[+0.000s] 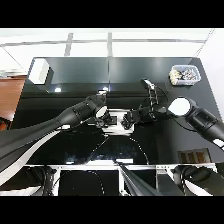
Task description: Fold the box and place the chain.
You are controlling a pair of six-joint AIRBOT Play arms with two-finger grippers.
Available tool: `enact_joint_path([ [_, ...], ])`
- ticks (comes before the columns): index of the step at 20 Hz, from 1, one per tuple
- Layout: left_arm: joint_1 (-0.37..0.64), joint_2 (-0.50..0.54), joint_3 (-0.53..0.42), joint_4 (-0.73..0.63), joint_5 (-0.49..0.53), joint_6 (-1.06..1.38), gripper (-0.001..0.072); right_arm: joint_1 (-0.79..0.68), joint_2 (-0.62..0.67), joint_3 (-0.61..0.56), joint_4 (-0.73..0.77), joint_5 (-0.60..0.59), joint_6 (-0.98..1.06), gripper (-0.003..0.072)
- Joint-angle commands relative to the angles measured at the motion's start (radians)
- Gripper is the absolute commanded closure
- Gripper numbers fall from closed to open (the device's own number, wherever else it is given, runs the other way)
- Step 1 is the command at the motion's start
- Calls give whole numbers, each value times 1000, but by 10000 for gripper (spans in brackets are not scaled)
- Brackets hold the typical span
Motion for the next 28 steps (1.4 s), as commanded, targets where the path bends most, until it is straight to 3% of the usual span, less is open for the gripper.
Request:
enact_joint_path([
  [1, 0, 0, 1, 0, 0, 0, 681, 1, -3, -1, -2, 2, 0, 672],
  [2, 0, 0, 1, 0, 0, 0, 681, 1, -3, -1, -2, 6, 0, 670],
  [3, 0, 0, 1, 0, 0, 0, 681, 1, -3, -1, -3, 10, 0, 596],
  [4, 0, 0, 1, 0, 0, 0, 681, 1, -3, -1, -4, 14, 0, 444],
  [5, 0, 0, 1, 0, 0, 0, 681, 0, -3, -1, -10, 21, -1, 418],
  [9, 0, 0, 1, 0, 0, 0, 681, -42, 15, 3, -148, 113, 7, 419],
  [12, 0, 0, 1, 0, -2, 0, 682, -134, 101, 3, -266, 241, 7, 419],
  [15, 0, 0, 1, -16, -2, 0, 681, -226, 203, 3, -388, 262, 48, 419],
  [28, 5, 2, 1, -26, -4, 42, 678, -276, 226, 3, -359, 227, 48, 419],
])
